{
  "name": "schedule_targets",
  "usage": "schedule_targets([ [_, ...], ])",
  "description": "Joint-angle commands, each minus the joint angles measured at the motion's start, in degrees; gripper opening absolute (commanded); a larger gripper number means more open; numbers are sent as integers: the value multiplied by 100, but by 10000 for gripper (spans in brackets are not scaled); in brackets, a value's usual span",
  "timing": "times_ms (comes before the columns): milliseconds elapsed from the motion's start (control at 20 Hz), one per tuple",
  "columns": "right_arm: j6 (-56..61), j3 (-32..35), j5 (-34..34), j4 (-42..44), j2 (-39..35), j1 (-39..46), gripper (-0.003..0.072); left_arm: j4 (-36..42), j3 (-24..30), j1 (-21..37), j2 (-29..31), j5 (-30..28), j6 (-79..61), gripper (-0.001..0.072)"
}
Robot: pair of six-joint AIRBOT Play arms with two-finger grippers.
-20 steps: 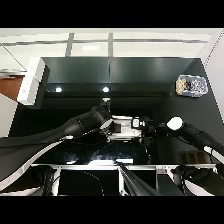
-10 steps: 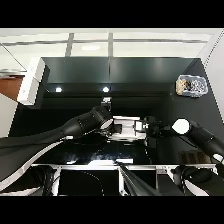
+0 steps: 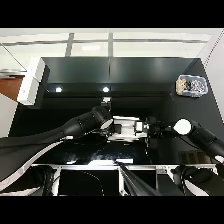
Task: Fold the box and place the chain.
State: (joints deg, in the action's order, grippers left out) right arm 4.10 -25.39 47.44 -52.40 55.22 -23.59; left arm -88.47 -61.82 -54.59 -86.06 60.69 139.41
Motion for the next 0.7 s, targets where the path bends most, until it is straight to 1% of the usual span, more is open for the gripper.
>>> schedule_targets([
  [0, 90, 0, 48, 544, 72, -11, 195, 0, -4, 0, 0, -13, -2, 32],
  [150, 273, 0, 142, 820, 133, -15, 194, 0, -4, 0, 0, -13, -2, 32],
  [300, 267, 0, 2, 1327, 197, -15, 194, 0, -4, 0, 0, -15, -2, 32],
  [400, 269, 11, -153, 1364, 258, -15, 195, 2, -4, 0, 0, -15, -2, 32],
  [650, 275, 11, -160, 1305, 490, -46, 195, 0, -4, 0, 0, -13, -2, 32],
])
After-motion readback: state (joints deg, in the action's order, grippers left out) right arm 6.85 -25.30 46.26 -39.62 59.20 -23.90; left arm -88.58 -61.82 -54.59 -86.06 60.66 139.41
